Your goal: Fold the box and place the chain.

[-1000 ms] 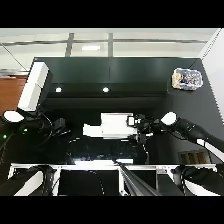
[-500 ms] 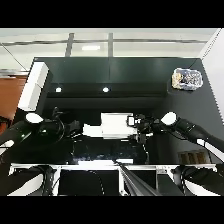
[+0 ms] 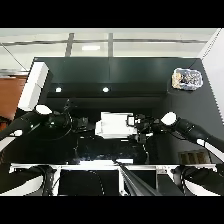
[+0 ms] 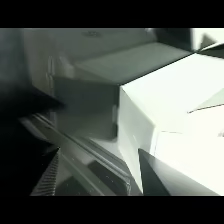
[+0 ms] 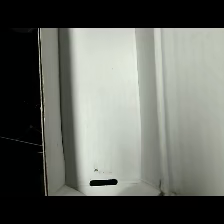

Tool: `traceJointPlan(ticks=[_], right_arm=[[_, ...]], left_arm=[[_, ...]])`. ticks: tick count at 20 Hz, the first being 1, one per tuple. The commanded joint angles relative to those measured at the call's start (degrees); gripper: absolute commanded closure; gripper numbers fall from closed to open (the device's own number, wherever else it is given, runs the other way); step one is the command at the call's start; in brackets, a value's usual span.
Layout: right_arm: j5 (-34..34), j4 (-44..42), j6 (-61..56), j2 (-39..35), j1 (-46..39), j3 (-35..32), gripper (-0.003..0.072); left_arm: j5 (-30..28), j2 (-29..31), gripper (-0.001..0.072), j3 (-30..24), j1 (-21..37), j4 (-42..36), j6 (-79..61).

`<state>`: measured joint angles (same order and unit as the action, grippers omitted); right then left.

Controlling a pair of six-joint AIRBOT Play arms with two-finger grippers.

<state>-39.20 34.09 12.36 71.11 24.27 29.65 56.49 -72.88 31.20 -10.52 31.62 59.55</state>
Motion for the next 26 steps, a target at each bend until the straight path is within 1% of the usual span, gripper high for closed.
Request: traceJointPlan(ticks=[1, 2, 3, 5, 9, 13, 14, 15, 18, 21, 22, 24, 26], right_arm=[[0.02, -0.02, 0.02, 0.00, 0.02, -0.02, 0.0507], [0.02, 0.00, 0.02, 0.00, 0.02, -0.02, 0.0506], [0.02, -0.02, 0.02, 0.00, 0.02, -0.02, 0.0507], [0.04, -0.07, 0.00, 0.00, 0.02, -0.02, 0.0507], [0.61, -0.24, -0.42, 0.00, 0.02, -0.02, 0.0507], [0.92, -0.46, -0.61, 0.00, 0.02, -0.02, 0.0507], [0.92, -0.46, -0.61, 0.00, 0.02, -0.02, 0.0506], [0.92, -0.46, -0.61, 0.00, 0.02, -0.02, 0.0507], [0.92, -0.44, -0.61, 0.00, 0.02, -0.02, 0.0507], [0.92, -0.46, -0.61, 0.00, 0.02, -0.02, 0.0506], [0.92, -0.44, -0.61, 0.00, 0.02, -0.02, 0.0507], [0.92, -0.44, -0.61, 0.00, 0.02, -0.02, 0.0507], [0.92, -0.46, -0.61, 0.00, 0.02, -0.02, 0.0506]], left_arm=[[5.14, -0.20, 0.0124, 3.17, 0.42, -0.55, -2.56], [5.99, -0.20, 0.0116, 3.93, 0.39, -0.57, -2.56], [6.93, -0.20, -0.0011, 4.68, 0.22, -0.57, -2.56], [8.87, -0.20, -0.0011, 6.10, -0.09, -0.55, -2.56], [8.00, -0.22, -0.0005, 6.86, -2.91, -1.73, -2.38], [7.98, -0.22, 0.0034, 6.86, -5.57, -1.68, -2.40], [8.00, -0.22, 0.0076, 6.86, -5.81, -1.73, -2.40], [8.00, -0.22, 0.0097, 6.86, -6.05, -1.70, -2.40], [5.84, -0.22, 0.0097, 6.97, -7.34, -1.64, -2.36], [2.91, -0.22, 0.0097, 8.66, -9.70, -1.29, -2.23], [2.12, -0.22, 0.0097, 9.44, -10.38, 0.22, -1.05], [0.72, -0.22, 0.0097, 11.15, -11.78, 5.99, 4.66], [0.50, -0.22, 0.0097, 12.37, -13.00, 10.14, 9.05]])
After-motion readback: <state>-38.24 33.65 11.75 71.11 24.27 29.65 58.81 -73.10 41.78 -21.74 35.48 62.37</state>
